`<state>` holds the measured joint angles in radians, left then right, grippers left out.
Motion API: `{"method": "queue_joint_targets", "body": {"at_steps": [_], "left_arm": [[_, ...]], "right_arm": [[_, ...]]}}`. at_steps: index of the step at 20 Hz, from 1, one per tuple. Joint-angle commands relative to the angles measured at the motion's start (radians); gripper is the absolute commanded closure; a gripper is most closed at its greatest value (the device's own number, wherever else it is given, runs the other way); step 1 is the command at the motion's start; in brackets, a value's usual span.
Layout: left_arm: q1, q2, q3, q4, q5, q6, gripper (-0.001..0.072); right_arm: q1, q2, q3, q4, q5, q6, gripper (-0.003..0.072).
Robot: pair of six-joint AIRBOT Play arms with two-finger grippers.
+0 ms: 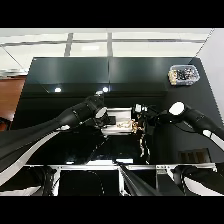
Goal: Fold the box and place the chain.
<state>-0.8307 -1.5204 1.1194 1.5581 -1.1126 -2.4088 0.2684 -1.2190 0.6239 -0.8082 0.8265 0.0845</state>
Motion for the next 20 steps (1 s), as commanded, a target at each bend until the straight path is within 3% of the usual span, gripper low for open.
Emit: {"method": "queue_joint_targets", "body": {"at_steps": [1,6,9,13,17,20], "left_arm": [[0.0,0.001,0.001,0.0,0.0,0.0,0.0677],[0.0,0.001,0.001,0.0,0.0,0.0,0.0677],[0.0,0.001,0.001,0.0,0.0,0.0,0.0677],[0.0,0.001,0.001,0.0,0.0,0.0,0.0677],[0.0,0.001,0.001,0.0,0.0,0.0,0.0677],[0.0,0.001,0.001,0.0,0.0,0.0,0.0677]], "right_arm": [[0.0,0.101,0.021,-0.138,0.045,0.367,0.0671],[0.0,0.286,0.169,-0.149,0.298,0.656,0.0672],[0.0,0.318,0.309,-0.078,0.42,0.785,0.0671],[0.03,0.285,0.314,0.258,0.377,0.801,0.067],[0.059,0.254,0.317,0.317,0.301,0.786,0.067],[0.022,0.254,0.36,0.335,0.36,0.787,0.067]]}}
